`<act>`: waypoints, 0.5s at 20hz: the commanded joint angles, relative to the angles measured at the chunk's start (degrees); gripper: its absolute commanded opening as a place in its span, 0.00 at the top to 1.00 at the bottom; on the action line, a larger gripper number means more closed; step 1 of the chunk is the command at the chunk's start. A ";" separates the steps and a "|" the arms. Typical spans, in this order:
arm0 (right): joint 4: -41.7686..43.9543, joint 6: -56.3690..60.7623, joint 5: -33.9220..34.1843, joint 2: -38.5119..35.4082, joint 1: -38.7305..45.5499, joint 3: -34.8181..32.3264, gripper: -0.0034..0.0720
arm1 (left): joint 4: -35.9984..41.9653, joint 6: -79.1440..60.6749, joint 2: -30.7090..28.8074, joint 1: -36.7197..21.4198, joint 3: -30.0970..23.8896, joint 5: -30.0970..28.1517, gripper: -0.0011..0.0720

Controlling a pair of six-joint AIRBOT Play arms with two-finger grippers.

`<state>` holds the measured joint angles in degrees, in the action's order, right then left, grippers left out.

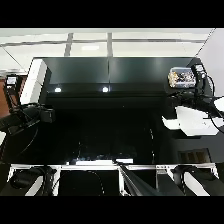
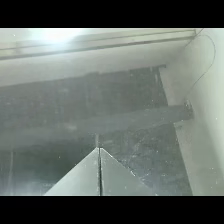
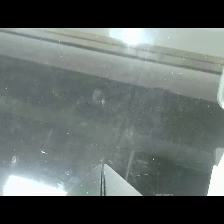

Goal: Fold the box and place the chain.

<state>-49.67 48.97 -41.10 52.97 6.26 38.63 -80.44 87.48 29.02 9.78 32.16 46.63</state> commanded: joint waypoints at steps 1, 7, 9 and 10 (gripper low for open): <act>0.00 0.02 -0.02 -0.02 0.04 -0.02 0.93 | -0.02 -0.02 -0.04 0.04 -0.02 -1.95 0.95; 5.40 0.04 2.95 0.00 0.02 -0.02 0.93 | 1.44 -0.04 1.88 0.02 -0.59 -5.90 0.95; 9.62 0.04 7.10 0.39 -0.24 -0.02 0.93 | 1.90 0.00 5.20 0.04 -1.55 -10.12 0.65; 9.94 0.04 9.73 0.87 -0.66 -0.02 0.81 | 2.27 0.02 7.67 0.04 -1.70 -11.56 0.15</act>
